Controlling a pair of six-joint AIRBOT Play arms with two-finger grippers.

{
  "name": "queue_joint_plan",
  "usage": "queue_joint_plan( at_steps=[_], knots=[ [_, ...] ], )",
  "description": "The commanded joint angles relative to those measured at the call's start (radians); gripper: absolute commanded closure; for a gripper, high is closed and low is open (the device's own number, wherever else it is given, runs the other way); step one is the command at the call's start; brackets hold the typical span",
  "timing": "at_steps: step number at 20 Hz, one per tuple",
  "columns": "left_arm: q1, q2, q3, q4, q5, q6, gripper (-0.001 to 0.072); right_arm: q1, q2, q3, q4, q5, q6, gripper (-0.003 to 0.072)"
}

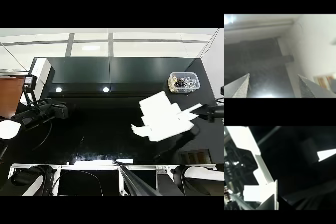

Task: Fold the box and place the chain.

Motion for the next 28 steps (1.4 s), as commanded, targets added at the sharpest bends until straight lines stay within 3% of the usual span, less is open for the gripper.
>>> queue_joint_plan(
  at_steps=[1,3,8,12,14,17,21,24,26,28],
  knots=[
    [-0.051,0.000,0.000,-0.020,-0.066,0.000,0.0001,0.186,0.228,-0.229,0.193,-0.221,-0.012,0.0676],
    [-0.104,-0.002,0.000,-0.058,-0.063,0.000,0.0001,0.316,0.367,-0.336,0.283,-0.296,-0.028,0.0677],
    [-0.205,-0.060,0.000,-0.072,-0.063,-0.055,0.0001,0.674,0.744,-0.631,0.373,-0.699,-0.031,0.0677],
    [-0.214,-0.182,0.000,-0.122,-0.117,-0.200,0.0001,0.901,0.880,-0.747,0.374,-0.911,-0.031,0.0677],
    [-0.212,-0.257,0.000,-0.190,-0.154,-0.200,0.0001,0.977,0.880,-0.748,0.374,-0.935,-0.031,0.0677],
    [-0.205,-0.344,0.000,-0.216,-0.113,-0.193,0.0001,1.043,0.880,-0.748,0.371,-0.939,-0.031,0.0677],
    [-0.146,-0.452,0.001,-0.554,-0.171,0.259,0.0001,1.063,0.880,-0.748,0.371,-0.933,-0.029,0.0677],
    [-0.073,-0.537,0.001,-0.694,-0.185,0.395,0.0001,1.063,0.880,-0.748,0.371,-0.933,-0.027,0.0677],
    [-0.041,-0.601,0.001,-0.752,-0.281,0.531,0.0001,1.063,0.880,-0.748,0.371,-0.929,-0.026,0.0677],
    [-0.023,-0.672,0.001,-0.835,-0.451,0.759,0.0001,1.063,0.880,-0.748,0.375,-0.911,-0.013,0.0677]
  ],
)
